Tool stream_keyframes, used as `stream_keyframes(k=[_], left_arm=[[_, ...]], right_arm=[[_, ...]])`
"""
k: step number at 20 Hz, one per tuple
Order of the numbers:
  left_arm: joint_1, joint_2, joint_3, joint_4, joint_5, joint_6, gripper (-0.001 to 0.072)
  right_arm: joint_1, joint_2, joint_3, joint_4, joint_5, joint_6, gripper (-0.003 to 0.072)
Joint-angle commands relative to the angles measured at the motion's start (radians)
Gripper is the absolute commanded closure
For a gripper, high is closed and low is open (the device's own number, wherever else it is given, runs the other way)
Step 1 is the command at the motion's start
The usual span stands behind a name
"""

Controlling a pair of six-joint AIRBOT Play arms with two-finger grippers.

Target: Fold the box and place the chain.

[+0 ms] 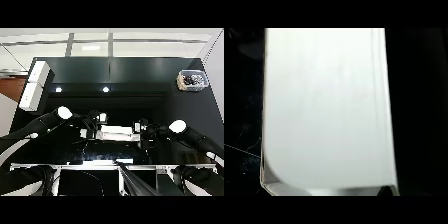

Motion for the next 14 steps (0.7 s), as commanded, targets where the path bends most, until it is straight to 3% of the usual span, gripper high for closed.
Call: stream_keyframes(k=[1,2,3,4,14], left_arm=[[0.0,0.0,0.001,0.0,-0.002,-0.001,0.0676],[0.0,0.0,0.001,-0.001,-0.002,-0.001,0.0676],[0.0,0.0,0.001,-0.008,-0.002,-0.003,0.0677],[0.0,0.0,0.001,-0.011,-0.002,-0.01,0.0676],[0.0,-0.014,0.001,-0.008,-0.005,-0.009,0.0676]], right_arm=[[0.0,-0.022,-0.001,0.02,-0.03,-0.035,-0.0021],[0.0,-0.022,-0.001,0.02,-0.032,-0.035,-0.0014],[0.005,-0.023,-0.001,0.021,-0.04,-0.035,0.006],[0.014,-0.024,-0.001,0.019,-0.058,-0.026,0.0075],[0.062,-0.037,0.005,-0.033,-0.119,0.032,0.0076]])
